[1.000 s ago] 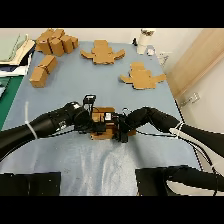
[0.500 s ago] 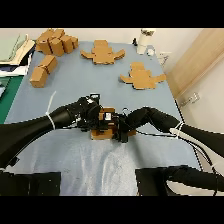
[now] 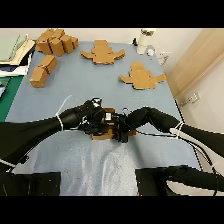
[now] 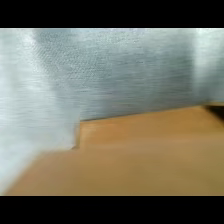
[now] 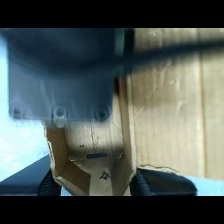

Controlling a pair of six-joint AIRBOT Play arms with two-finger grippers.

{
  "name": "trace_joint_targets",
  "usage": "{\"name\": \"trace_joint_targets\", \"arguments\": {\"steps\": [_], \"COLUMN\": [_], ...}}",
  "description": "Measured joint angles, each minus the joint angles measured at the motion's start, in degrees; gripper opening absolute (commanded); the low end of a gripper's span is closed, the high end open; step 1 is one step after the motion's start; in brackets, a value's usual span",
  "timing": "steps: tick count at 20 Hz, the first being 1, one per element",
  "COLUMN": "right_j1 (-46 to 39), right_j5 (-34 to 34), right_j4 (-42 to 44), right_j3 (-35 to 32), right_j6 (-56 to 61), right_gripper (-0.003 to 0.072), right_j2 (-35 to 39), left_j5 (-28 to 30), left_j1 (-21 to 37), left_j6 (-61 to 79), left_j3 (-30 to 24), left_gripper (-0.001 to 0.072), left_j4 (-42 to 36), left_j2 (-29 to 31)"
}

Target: Fold the box.

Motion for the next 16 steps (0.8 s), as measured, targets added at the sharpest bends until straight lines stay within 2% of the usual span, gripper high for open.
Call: {"name": "trace_joint_targets", "arguments": {"steps": [1,2,16], "right_j1": [0.00,0.00,0.00], "right_j5": [-0.02,0.00,-0.02], "right_j4": [0.02,0.00,-0.02], "right_j3": [0.00,0.00,0.00], "right_j6": [0.02,0.02,-0.02], "right_gripper": [0.0458,0.0458,0.0458], "right_j2": [0.00,0.00,0.00], "left_j5": [-0.02,-0.33,-0.96], "left_j1": [-0.20,-0.24,-0.48], "left_j6": [-0.17,-0.39,-0.15], "left_j3": [0.04,0.07,0.20], "left_gripper": [0.0043,0.0013,0.0016], "left_j4": [0.13,0.31,-0.09], "left_j2": [-0.11,-0.17,-0.39]}}
